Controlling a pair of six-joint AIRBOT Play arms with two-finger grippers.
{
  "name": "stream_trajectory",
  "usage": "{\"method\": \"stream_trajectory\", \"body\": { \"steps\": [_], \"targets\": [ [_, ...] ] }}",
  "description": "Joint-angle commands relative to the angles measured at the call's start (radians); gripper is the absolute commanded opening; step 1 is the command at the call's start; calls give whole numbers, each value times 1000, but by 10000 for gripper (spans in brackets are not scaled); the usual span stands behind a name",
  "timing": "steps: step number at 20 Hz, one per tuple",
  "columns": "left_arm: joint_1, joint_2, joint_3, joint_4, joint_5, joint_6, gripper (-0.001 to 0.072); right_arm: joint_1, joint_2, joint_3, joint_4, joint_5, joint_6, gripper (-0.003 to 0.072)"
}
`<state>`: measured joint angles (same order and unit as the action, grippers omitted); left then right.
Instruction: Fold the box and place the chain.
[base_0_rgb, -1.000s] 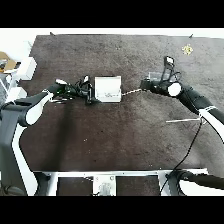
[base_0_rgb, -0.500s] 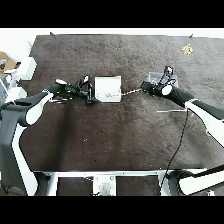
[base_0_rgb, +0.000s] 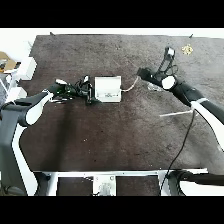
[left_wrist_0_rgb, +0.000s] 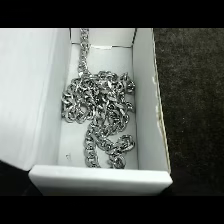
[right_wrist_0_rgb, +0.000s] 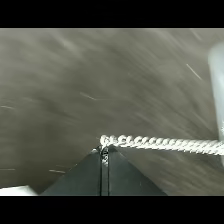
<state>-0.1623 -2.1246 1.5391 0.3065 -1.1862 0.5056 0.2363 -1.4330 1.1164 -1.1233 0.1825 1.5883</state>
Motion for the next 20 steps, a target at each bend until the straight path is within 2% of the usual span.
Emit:
{"method": "stream_trajectory", "body": {
  "steps": [1,4,8,10,13,15,20],
  "targets": [
    [1,0,0,0,0,0,243,121,192,3,-107,-74,-6,6],
    [1,0,0,0,0,0,243,233,292,3,-139,-195,-6,6],
    [1,0,0,0,0,0,243,339,321,4,-182,-319,-5,6],
    [1,0,0,0,0,0,243,354,306,4,-181,-310,7,6],
    [1,0,0,0,0,0,243,370,245,3,-142,-229,7,6],
    [1,0,0,0,0,0,243,387,175,3,-126,-150,7,6],
    [1,0,0,0,0,0,243,398,-25,2,-126,-53,69,8]
  ]
}}
